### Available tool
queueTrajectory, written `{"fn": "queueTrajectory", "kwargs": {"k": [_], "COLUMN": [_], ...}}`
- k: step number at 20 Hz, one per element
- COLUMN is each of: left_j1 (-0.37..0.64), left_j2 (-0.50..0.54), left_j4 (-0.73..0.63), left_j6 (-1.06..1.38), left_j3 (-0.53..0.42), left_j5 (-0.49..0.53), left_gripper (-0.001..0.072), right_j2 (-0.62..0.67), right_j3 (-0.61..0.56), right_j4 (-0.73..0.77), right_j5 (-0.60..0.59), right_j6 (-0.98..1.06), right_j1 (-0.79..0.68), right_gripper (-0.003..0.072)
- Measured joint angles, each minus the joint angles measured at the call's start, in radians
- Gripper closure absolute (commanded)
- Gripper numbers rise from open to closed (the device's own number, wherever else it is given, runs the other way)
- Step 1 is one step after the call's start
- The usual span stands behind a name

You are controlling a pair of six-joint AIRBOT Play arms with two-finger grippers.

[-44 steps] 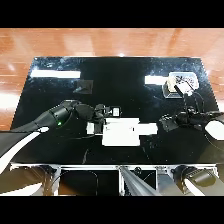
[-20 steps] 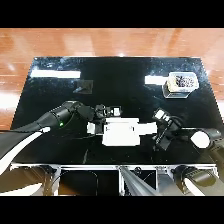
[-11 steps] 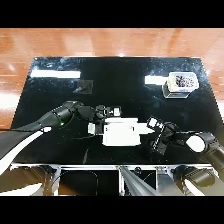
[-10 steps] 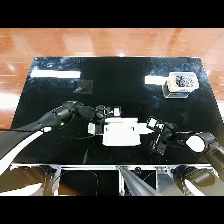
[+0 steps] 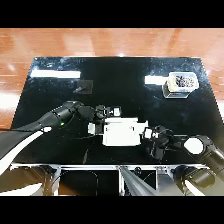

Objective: Fold the box and place the chain.

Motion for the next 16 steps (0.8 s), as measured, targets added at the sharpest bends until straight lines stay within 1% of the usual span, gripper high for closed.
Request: {"fn": "queueTrajectory", "kwargs": {"k": [8,16], "left_j1": [0.000,0.000], "left_j2": [0.000,0.000], "left_j4": [0.000,0.000], "left_j6": [0.000,0.000], "left_j3": [0.000,0.000], "left_j5": [0.000,0.001], "left_gripper": [0.0690,0.0690], "right_j2": [-0.020,-0.093], "right_j3": [-0.016,-0.024], "right_j4": [0.024,0.034], "right_j5": [-0.091,-0.252], "right_j6": [-0.063,-0.103], "right_j1": [0.118,0.158], "right_gripper": [-0.0033,-0.0033]}}
